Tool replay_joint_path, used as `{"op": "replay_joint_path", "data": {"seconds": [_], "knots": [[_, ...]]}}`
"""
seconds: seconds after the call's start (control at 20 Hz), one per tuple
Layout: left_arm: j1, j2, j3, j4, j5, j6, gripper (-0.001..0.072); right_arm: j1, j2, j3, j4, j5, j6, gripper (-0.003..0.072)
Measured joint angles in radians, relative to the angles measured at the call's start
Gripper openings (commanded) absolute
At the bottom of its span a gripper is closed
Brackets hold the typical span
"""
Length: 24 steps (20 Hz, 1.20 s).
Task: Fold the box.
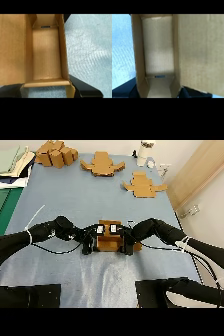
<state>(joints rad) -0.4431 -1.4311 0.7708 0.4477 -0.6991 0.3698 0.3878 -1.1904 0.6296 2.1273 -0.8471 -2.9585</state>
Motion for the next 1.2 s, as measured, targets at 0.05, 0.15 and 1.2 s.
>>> {"op": "replay_joint_path", "data": {"seconds": [0.05, 0.15, 1.2], "knots": [[0.0, 0.0, 0.0, 0.0, 0.0, 0.0, 0.0529, 0.0, 0.0, 0.0, 0.0, 0.0, 0.0, 0.051], [0.0, 0.0, 0.0, 0.0, 0.0, 0.0, 0.0529, 0.0, 0.0, 0.0, 0.0, 0.0, 0.0, 0.0511], [0.0, 0.0, 0.0, 0.002, -0.003, 0.001, 0.0529, -0.014, 0.097, 0.068, -0.222, -0.156, 0.361, 0.0714]]}}
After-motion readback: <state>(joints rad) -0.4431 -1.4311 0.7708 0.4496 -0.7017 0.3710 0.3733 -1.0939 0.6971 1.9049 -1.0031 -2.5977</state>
